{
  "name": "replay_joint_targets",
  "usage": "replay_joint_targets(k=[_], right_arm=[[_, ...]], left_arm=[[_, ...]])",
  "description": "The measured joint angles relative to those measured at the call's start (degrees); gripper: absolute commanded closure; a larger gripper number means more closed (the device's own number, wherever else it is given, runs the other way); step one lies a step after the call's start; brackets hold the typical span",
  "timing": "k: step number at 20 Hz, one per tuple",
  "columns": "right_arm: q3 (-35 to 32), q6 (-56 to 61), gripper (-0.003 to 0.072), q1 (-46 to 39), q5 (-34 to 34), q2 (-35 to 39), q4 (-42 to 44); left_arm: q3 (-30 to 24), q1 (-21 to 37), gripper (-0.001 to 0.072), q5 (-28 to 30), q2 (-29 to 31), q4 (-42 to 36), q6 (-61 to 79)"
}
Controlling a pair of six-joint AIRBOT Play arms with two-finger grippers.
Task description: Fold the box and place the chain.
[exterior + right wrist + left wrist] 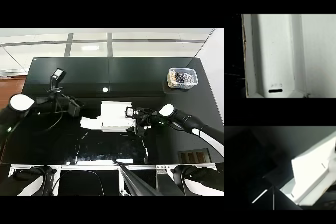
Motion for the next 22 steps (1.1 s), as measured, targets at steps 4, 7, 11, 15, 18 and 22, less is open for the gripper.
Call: replay_joint_targets(k=[4, 7, 11, 15, 18, 22], right_arm=[[-0.02, 0.0, 0.0207, 0.0, 0.0, 0.0, 0.02], [0.0, 0.0, 0.0208, 0.0, 0.0, -0.02, 0.0], [0.0, 0.0, 0.0207, 0.0, 0.0, 0.0, -0.04], [-0.02, 0.0, 0.0208, 0.0, 0.0, 0.0, -0.04], [0.0, 0.0, 0.0208, 0.0, 0.0, -0.02, -0.07], [0.0, 0.0, 0.0208, 0.0, 0.0, -0.02, -0.07]], left_arm=[[-5.01, -0.07, 0.0638, -1.86, 5.73, 2.56, 13.4], [-7.39, -1.55, -0.0006, -1.07, 5.88, 3.3, 28.5], [-7.76, -4.42, -0.0004, 4.0, 0.66, 3.32, 40.79], [-4.63, -5.88, -0.0004, 2.73, -7.91, -1.64, 50.31], [-2.34, -6.99, 0.0, 0.31, -13.44, -5.38, 55.69], [-0.79, -8.04, 0.0039, -1.38, -17.05, -6.99, 57.64]])
